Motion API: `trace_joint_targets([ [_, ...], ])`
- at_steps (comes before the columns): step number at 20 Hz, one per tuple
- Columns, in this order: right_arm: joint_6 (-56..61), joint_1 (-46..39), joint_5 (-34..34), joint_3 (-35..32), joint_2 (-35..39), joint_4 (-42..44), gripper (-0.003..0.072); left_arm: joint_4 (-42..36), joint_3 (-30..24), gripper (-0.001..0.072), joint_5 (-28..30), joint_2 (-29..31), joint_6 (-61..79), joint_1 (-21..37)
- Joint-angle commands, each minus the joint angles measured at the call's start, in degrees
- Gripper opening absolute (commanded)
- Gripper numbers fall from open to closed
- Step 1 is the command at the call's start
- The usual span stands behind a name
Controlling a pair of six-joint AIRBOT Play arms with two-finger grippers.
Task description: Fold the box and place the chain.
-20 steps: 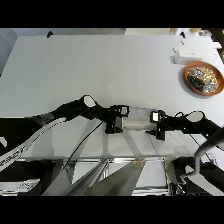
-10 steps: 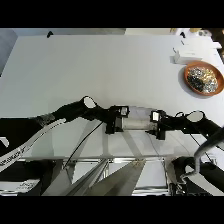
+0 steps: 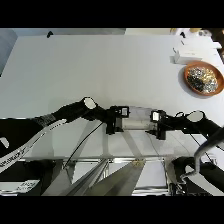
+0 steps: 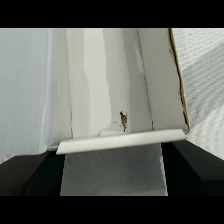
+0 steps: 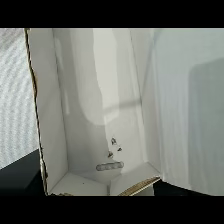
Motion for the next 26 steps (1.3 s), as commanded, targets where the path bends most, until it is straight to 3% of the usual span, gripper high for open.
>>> trace_joint_targets([
  [1, -0.02, 0.02, -0.15, 0.0, 0.0, -0.35, 0.0409, 0.07, -0.04, 0.0272, 0.02, -0.04, 0.02, -0.04],
  [10, -0.15, 0.11, -1.66, 0.0, 0.0, -0.17, 0.0404, 0.04, -0.04, 0.0272, 0.0, -0.04, 0.02, -0.04],
  [14, 0.63, 0.09, -0.76, 0.0, 0.0, 1.05, 0.0337, 0.04, -0.04, 0.0272, 0.0, -0.04, 0.02, -0.04],
  [15, 0.74, 0.09, 0.5, 0.0, 0.0, 2.32, 0.0271, 0.04, -0.04, 0.0272, 0.0, -0.04, 0.02, -0.04],
  [16, 0.7, 0.09, 1.73, 0.0, 0.0, 2.93, 0.026, 0.04, -0.04, 0.0272, 0.0, -0.04, 0.02, -0.04],
  [17, 0.76, 0.09, 1.92, 0.0, 0.0, 2.86, 0.031, 0.04, -0.04, 0.0272, 0.02, -0.04, 0.02, -0.04],
  [18, 1.18, 0.09, 1.64, 0.0, 0.04, 2.67, 0.0554, 0.04, -0.04, 0.0272, 0.02, -0.04, 0.02, -0.04],
  [19, 3.04, 0.09, 1.03, 0.0, 0.22, 2.69, 0.0663, 0.04, -0.04, 0.0272, 0.02, -0.04, 0.02, -0.04],
  [23, 6.82, 0.07, 1.22, 0.0, 4.33, -0.15, 0.0666, 0.04, -0.04, 0.0272, 0.0, -0.04, 0.02, -0.04],
  [26, 15.5, 0.07, 2.73, 0.0, 11.02, -11.28, 0.0666, 0.04, -0.04, 0.0272, 0.0, -0.04, 0.02, -0.04],
])
